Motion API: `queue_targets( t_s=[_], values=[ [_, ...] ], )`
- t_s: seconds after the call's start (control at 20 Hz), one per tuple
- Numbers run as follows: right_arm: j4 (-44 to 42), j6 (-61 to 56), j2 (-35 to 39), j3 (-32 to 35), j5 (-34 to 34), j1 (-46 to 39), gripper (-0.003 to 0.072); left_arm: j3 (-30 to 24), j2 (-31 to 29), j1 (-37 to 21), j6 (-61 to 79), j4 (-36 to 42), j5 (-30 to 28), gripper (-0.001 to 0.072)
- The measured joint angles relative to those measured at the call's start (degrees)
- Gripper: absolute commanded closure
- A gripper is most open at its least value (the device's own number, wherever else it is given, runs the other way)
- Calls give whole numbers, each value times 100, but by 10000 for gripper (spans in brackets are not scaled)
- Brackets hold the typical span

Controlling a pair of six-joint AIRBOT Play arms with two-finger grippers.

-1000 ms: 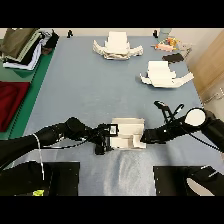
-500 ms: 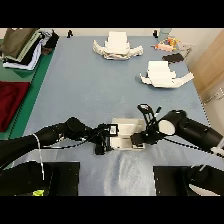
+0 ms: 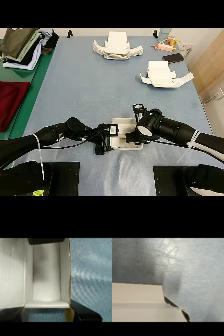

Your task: Fold the box.

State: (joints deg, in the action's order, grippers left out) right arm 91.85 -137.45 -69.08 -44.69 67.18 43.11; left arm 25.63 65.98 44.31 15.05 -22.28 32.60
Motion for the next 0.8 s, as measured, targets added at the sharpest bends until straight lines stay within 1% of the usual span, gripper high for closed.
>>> queue_targets(
  t_s=[0.2, 0.25, 0.3, 0.35, 0.4, 0.45, 0.65, 0.7, 0.75, 0.8],
  values=[
    [92, -181, -68, -39, 138, 39, 676, 0, 0, 0, 7, 2, 0, 241],
    [103, -197, -72, -42, 151, 44, 572, 0, 2, 0, 9, 2, 0, 241],
    [92, -197, -85, -39, 177, 46, 515, 0, 2, 0, 11, 0, -2, 241],
    [-9, -199, -90, -28, 254, 55, 506, 0, 2, 0, 22, 0, -4, 241],
    [11, -203, -42, -39, 251, 57, 359, 0, 2, 0, 15, -4, -2, 241],
    [22, -205, -7, -44, 247, 52, 263, 0, 2, 0, 17, -2, -7, 241],
    [103, -229, 109, -44, 382, 46, 266, 0, 2, 0, 17, 0, -7, 242],
    [109, -249, 131, -46, 422, 46, 365, 0, 2, 0, 15, 0, -7, 241],
    [116, -269, 138, -44, 470, 48, 556, 0, 2, 0, 17, 0, -7, 242],
    [138, -302, 142, -44, 492, 46, 682, 0, 2, 0, 15, 0, -7, 241]
  ],
)
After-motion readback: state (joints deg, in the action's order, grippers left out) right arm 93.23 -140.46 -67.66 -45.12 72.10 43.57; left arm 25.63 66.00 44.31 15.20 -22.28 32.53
